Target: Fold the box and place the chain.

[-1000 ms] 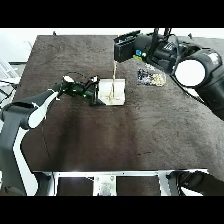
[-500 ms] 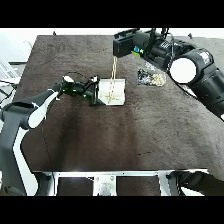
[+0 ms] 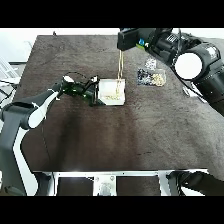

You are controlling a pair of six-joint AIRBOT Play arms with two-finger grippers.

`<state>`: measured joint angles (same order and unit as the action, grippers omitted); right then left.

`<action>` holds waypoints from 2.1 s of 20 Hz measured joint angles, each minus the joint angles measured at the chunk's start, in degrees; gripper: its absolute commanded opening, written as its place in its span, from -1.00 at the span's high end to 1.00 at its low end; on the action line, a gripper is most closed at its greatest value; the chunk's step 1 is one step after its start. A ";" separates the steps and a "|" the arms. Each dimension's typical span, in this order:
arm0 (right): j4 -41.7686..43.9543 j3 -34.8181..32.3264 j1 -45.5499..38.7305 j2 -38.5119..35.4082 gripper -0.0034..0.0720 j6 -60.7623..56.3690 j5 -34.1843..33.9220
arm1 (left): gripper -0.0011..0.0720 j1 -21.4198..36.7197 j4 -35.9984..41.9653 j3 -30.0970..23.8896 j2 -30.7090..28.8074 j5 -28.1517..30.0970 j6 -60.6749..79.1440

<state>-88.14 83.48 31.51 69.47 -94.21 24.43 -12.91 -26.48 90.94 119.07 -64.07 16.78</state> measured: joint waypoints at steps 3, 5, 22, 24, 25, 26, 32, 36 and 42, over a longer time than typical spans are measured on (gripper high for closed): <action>0.15 -4.39 -0.11 0.24 0.90 -1.49 1.97 | 0.04 0.00 0.00 0.00 0.00 0.00 -0.02; 0.50 -9.25 -0.11 1.18 0.91 -2.14 1.57 | 0.04 0.00 0.00 0.00 0.00 0.00 -0.02; 5.55 -27.36 -1.73 7.13 -0.49 -0.11 -7.32 | 0.04 0.00 -0.02 0.00 0.00 0.00 0.00; 3.32 -27.39 -2.47 4.42 -0.07 0.15 -6.80 | 0.04 0.00 0.00 0.00 0.00 0.00 0.00; 2.19 -27.39 -3.26 2.75 -0.07 0.22 -6.56 | 0.04 0.00 0.00 0.00 0.00 0.00 0.00; 1.29 -27.23 -4.46 1.33 -0.06 0.55 -6.10 | 0.04 0.00 0.00 0.00 0.00 0.00 0.00; 18.16 -21.33 -16.61 1.09 0.84 23.30 1.20 | 0.04 0.00 0.00 0.00 0.00 0.00 -0.02; 36.04 -13.60 -24.74 9.97 0.90 42.82 12.48 | 0.04 0.00 -0.02 0.00 0.00 0.00 -0.02; 47.67 -2.10 -27.74 24.33 0.90 57.66 21.16 | 0.04 0.00 -0.02 0.00 0.00 0.00 -0.02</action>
<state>-40.47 81.38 3.77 93.80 -36.56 45.58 -12.91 -26.50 90.94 119.07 -64.07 16.75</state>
